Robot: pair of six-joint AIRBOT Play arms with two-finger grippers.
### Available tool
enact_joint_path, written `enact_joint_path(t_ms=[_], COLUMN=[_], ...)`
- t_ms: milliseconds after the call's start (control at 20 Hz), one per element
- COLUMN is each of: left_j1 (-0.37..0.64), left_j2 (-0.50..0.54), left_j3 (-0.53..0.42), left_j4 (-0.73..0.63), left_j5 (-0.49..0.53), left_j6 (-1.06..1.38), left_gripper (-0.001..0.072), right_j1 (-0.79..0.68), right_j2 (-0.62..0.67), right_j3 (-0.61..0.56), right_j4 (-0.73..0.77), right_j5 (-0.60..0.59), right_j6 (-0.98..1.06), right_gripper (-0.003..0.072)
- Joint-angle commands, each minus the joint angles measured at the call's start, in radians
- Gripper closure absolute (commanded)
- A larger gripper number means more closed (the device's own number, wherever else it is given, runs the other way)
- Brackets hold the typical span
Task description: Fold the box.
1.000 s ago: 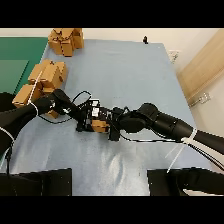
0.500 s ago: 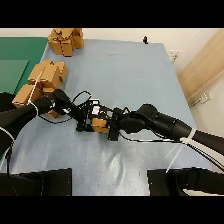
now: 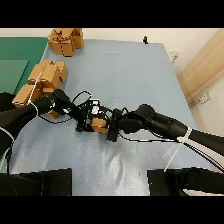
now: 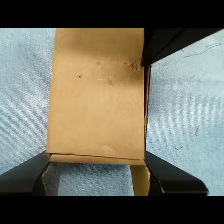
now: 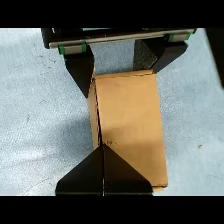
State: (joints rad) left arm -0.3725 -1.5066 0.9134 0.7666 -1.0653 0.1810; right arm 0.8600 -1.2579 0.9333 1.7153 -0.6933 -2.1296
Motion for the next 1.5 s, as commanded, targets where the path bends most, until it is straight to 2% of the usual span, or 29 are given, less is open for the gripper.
enact_joint_path(t_ms=[0,150,300,450,600,700,900,950,1000,1100,1200,1350,1450], left_j1=[0.0,0.0,0.001,0.012,0.07,0.14,0.28,0.325,0.372,0.431,0.432,0.433,0.433], left_j2=[0.001,0.01,0.077,0.186,0.316,0.405,0.602,0.647,0.678,0.692,0.677,0.611,0.57], left_j3=[0.0,0.003,0.003,0.003,0.002,0.002,-0.045,-0.076,-0.108,-0.169,-0.206,-0.211,-0.21], left_j4=[0.0,-0.006,-0.018,-0.03,-0.016,0.106,0.603,0.678,0.674,0.612,0.56,0.464,0.457], left_j5=[0.0,0.002,0.087,0.198,0.198,0.199,0.209,0.205,0.201,0.195,0.219,0.225,0.228], left_j6=[0.002,0.0,-0.082,-0.253,-0.472,-0.745,-1.304,-1.411,-1.458,-1.394,-1.314,-1.219,-1.215], left_gripper=[0.0696,0.0699,0.0703,0.0704,0.0705,0.0705,0.0706,0.0706,0.0705,0.0705,0.0705,0.0705,0.0704], right_j1=[0.0,0.0,-0.001,-0.055,-0.134,-0.17,-0.219,-0.226,-0.226,-0.226,-0.226,-0.226,-0.225], right_j2=[0.071,0.203,0.335,0.451,0.527,0.557,0.573,0.573,0.572,0.571,0.568,0.561,0.561], right_j3=[0.011,0.011,-0.01,-0.092,-0.166,-0.189,-0.191,-0.191,-0.191,-0.191,-0.191,-0.191,-0.191], right_j4=[-0.046,-0.249,-0.516,-0.565,-0.567,-0.568,-0.567,-0.568,-0.57,-0.57,-0.57,-0.566,-0.563], right_j5=[0.032,-0.042,-0.207,-0.222,-0.22,-0.214,-0.201,-0.192,-0.181,-0.16,-0.151,-0.153,-0.153], right_j6=[0.022,0.219,0.443,0.511,0.526,0.526,0.525,0.525,0.525,0.525,0.525,0.525,0.525], right_gripper=[0.0683,0.0683,0.0683,0.0682,0.0682,0.0682,0.0682,0.0682,0.0682,0.0682,0.0682,0.0682,0.0682])
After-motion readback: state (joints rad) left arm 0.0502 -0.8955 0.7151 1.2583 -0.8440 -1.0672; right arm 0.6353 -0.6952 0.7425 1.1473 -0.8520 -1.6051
